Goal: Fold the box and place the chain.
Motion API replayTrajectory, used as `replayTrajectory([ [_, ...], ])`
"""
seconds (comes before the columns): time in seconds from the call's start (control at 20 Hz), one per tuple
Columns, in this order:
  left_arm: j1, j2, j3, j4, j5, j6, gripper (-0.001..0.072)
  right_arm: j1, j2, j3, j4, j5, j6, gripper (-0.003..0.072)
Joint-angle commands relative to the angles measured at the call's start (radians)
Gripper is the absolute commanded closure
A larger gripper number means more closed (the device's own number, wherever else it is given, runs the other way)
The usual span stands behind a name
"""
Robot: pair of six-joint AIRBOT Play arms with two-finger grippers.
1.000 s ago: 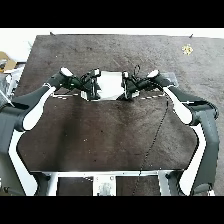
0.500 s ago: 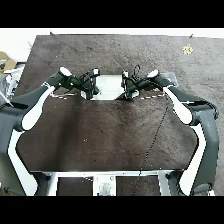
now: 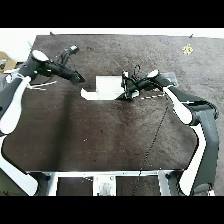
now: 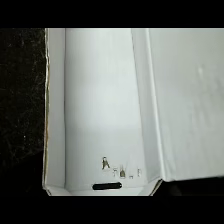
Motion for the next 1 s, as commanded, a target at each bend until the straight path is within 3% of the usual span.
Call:
replayTrajectory([
  [0.0,0.068,0.033,-0.005,0.078,-0.055,-0.357,0.0698,0.000,0.000,0.000,-0.001,0.002,0.000,0.0245],
  [0.15,0.094,0.032,-0.077,0.094,-0.035,-0.470,0.0698,0.000,0.000,0.000,-0.001,0.001,0.000,0.0246],
  [0.55,0.094,0.030,-0.301,0.042,0.146,-0.555,0.0698,0.000,0.000,0.000,-0.001,0.002,0.000,0.0245],
  [0.95,0.045,-0.022,-0.308,-0.054,0.204,-0.539,0.0698,0.000,0.000,0.000,-0.001,0.001,0.000,0.0245],
])
